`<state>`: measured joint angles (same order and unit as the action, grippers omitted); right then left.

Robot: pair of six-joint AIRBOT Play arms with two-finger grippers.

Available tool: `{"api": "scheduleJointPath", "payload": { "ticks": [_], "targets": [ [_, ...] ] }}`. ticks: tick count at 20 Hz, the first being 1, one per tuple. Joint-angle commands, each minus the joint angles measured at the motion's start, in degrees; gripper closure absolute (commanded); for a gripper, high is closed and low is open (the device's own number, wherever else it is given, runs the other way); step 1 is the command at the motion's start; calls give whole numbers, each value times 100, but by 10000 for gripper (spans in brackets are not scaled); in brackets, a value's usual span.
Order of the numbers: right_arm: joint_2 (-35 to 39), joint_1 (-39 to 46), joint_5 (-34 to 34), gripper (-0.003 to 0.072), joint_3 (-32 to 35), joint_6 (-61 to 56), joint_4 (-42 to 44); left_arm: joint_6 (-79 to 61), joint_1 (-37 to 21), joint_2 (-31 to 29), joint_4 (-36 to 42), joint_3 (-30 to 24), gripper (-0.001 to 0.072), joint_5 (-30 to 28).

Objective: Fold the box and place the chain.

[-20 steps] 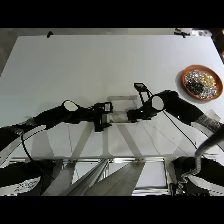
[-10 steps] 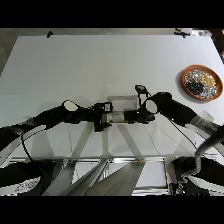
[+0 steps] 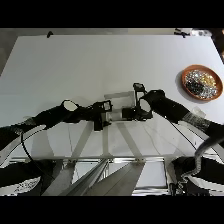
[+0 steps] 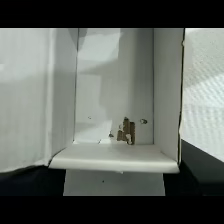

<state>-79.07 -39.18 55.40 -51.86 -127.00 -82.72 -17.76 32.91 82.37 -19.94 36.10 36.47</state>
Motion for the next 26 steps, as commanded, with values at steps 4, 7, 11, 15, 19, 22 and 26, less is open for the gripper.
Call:
{"api": "scheduleJointPath", "payload": {
  "ticks": [4, 7, 11, 15, 19, 22, 26],
  "targets": [
    [-17, -15, 271, 609, -92, -46, -129, -24, 4, -2, -22, -2, 557, 42],
    [-15, -15, 271, 139, -92, -48, -109, -24, 4, -2, -22, -2, 557, 42],
    [52, -9, 264, 140, -94, 223, -105, -24, 4, -2, -22, -2, 557, 42],
    [92, 144, 538, 207, -94, 302, -184, -24, 4, -2, -22, -2, 557, 42],
    [136, 289, 601, 192, -101, 507, -127, -24, 4, -2, -22, -2, 557, 42],
    [249, 286, 503, 73, -101, 1064, 264, -24, 4, -2, -22, -2, 557, 42],
    [323, 289, 505, 34, -101, 1473, 616, -24, 4, -2, -22, -2, 557, 39]
  ]
}}
